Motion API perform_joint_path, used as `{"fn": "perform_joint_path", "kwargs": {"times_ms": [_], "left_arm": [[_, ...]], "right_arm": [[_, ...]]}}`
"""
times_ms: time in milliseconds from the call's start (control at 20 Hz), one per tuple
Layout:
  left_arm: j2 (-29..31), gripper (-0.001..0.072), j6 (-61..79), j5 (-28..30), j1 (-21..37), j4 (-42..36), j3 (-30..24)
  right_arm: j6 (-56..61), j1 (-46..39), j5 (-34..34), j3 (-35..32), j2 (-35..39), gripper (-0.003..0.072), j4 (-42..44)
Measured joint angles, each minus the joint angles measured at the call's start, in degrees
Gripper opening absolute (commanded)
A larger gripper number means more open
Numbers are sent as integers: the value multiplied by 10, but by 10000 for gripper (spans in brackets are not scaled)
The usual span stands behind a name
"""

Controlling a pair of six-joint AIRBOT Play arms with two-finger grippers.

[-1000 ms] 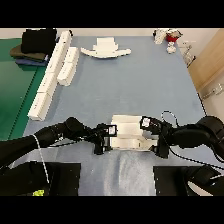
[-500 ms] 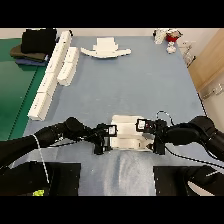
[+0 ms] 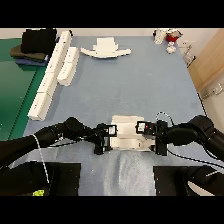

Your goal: Fold the box.

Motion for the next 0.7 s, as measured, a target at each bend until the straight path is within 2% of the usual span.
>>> {"fn": "perform_joint_path", "kwargs": {"times_ms": [250, 350, 450, 500, 550, 600, 700], "left_arm": [[0, 414, 0, 0, 0, 0, 0], [0, 414, 0, 0, 0, 0, 0], [0, 414, 0, 0, 0, 0, 0], [0, 414, 0, 0, 0, 0, 0], [0, 414, 0, 0, 0, 0, 0], [0, 414, 0, 0, 0, 0, 0], [0, 414, 0, 0, 0, 0, 0]], "right_arm": [[-2, 0, -3, -7, 0, 654, 31], [-16, 1, 10, -11, -3, 439, 54], [-33, 1, 26, -15, -10, 410, 68], [-42, 1, 31, -17, -13, 354, 75], [-52, 1, 35, -17, -15, 220, 85], [-58, 1, 38, -18, -17, 156, 95], [-72, 1, 45, -19, -19, 130, 111]]}}
